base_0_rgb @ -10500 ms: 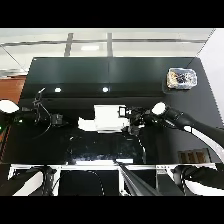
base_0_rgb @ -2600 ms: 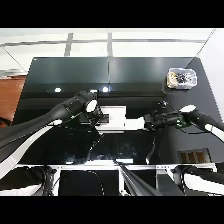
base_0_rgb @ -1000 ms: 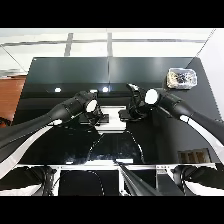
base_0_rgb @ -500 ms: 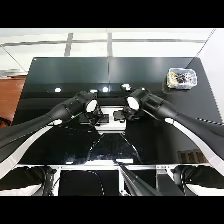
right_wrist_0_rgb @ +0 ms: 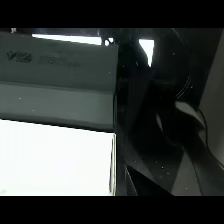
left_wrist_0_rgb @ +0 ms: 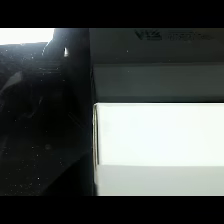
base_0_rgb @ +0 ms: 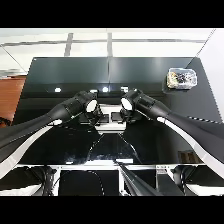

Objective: Fold the box and place the chain.

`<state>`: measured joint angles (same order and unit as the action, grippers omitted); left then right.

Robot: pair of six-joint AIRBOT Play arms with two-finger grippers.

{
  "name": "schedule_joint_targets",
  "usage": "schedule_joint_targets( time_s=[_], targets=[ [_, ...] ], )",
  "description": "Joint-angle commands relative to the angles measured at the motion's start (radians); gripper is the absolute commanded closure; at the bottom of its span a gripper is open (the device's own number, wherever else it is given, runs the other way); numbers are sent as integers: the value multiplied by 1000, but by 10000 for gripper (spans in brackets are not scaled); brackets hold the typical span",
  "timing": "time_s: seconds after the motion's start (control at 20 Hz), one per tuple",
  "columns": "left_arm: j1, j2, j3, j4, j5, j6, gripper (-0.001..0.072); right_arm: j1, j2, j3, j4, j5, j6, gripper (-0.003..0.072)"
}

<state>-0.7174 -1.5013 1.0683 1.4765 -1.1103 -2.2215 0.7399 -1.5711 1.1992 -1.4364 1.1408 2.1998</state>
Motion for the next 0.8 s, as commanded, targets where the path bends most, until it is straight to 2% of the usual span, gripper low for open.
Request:
schedule_joint_targets(
  time_s=[0.0, 0.05, 0.1, 0.3, 0.35, 0.4, 0.55, 0.6, 0.65, 0.75],
  targets=[
    [1, 0, 1, 0, 2, 0, 683, 1, -17, 2, 26, 6, 6, 533],
    [1, 0, 1, 0, 2, 0, 683, 1, -18, 2, 25, 1, 6, 574],
    [1, 0, 1, 0, 2, 0, 683, 0, -18, 2, 25, -1, 6, 674],
    [1, 0, 1, 0, 2, 0, 683, -8, -17, 2, 31, 2, 6, 672],
    [1, 0, 1, 0, 2, 0, 683, -8, -17, 2, 32, 1, 6, 635],
    [1, 0, 1, 0, 2, 0, 683, -9, -17, 2, 33, 0, 6, 482],
    [1, 0, 1, 0, 2, 0, 683, -8, -17, 2, 33, 0, 6, 481],
    [1, 0, 1, 0, 2, 0, 683, -8, -17, 2, 33, 0, 5, 534],
    [1, 0, 1, 0, 2, 0, 683, -8, -17, 2, 29, 1, 1, 675],
    [1, 0, 1, 0, 2, 0, 683, -8, -17, 2, 29, 1, -1, 675]
  ],
)
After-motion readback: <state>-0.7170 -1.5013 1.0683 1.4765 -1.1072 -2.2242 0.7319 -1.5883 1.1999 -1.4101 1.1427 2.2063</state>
